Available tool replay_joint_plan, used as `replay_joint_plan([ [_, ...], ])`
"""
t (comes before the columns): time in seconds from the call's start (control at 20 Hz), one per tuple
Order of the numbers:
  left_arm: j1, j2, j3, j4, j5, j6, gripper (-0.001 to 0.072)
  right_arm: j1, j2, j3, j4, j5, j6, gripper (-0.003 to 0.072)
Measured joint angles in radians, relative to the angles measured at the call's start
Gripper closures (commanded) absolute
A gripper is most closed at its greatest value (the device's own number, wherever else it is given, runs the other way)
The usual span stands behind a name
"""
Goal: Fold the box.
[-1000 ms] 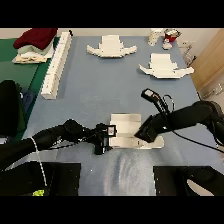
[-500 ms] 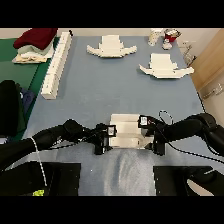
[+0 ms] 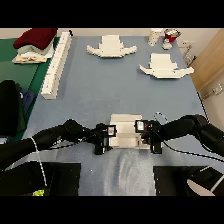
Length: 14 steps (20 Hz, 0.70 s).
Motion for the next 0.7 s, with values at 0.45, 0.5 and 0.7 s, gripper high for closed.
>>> replay_joint_plan([
  [0.45, 0.0, 0.0, 0.0, 0.0, 0.0, 0.0, 0.0267, 0.011, -0.046, 0.0, 0.113, 0.041, -0.05, 0.0025],
  [0.5, 0.0, 0.0, 0.0, 0.0, 0.0, 0.0, 0.0267, 0.011, -0.048, 0.0, 0.116, 0.041, -0.05, 0.0025],
  [0.7, 0.0, 0.0, 0.0, 0.0, 0.0, 0.0, 0.0267, 0.013, -0.051, 0.001, 0.118, 0.036, -0.034, 0.0173],
])
